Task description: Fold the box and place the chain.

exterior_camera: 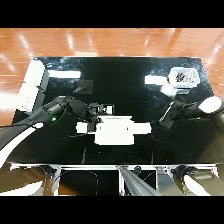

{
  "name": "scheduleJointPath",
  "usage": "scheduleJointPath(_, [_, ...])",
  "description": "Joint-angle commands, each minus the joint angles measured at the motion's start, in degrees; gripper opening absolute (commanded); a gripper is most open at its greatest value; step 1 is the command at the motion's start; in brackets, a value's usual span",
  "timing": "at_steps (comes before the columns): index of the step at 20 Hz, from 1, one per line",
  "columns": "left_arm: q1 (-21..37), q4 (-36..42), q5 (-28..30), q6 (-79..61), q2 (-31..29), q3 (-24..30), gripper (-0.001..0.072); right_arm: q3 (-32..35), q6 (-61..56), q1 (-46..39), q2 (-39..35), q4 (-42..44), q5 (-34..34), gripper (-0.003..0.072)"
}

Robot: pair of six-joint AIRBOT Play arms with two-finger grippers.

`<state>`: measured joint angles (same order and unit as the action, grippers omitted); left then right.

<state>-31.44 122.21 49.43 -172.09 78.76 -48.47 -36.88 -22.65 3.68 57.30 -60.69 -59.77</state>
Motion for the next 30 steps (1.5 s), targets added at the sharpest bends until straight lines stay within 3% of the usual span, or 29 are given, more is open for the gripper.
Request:
scheduleJointPath(1, [0.2,-0.85,-0.33,0.02,1.73,0.04,0.0019,6.14,13.86,7.78,1.53,1.79,4.81,0.072])
scheduleJointPath(5, [0.2,-0.72,-0.22,0.02,2.08,0.04,0.0019,8.22,14.43,16.48,1.84,1.11,8.15,0.072])
scheduleJointPath(16, [0.33,-0.68,-0.13,0.48,2.08,0.04,0.002,11.39,14.82,25.81,1.84,2.19,11.74,0.072])
scheduleJointPath(19, [0.33,-0.68,0.04,1.53,2.08,0.04,0.0021,13.46,14.8,28.33,1.84,3.32,17.55,0.072])
scheduleJointPath(24, [0.31,-0.68,0.02,1.51,2.08,0.04,0.0021,13.7,15.17,28.96,1.86,12.04,27.91,0.072])
scheduleJointPath(30, [0.33,-0.66,0.04,1.51,2.08,0.04,0.0021,13.68,16.04,28.96,1.81,13.35,28.92,0.072])
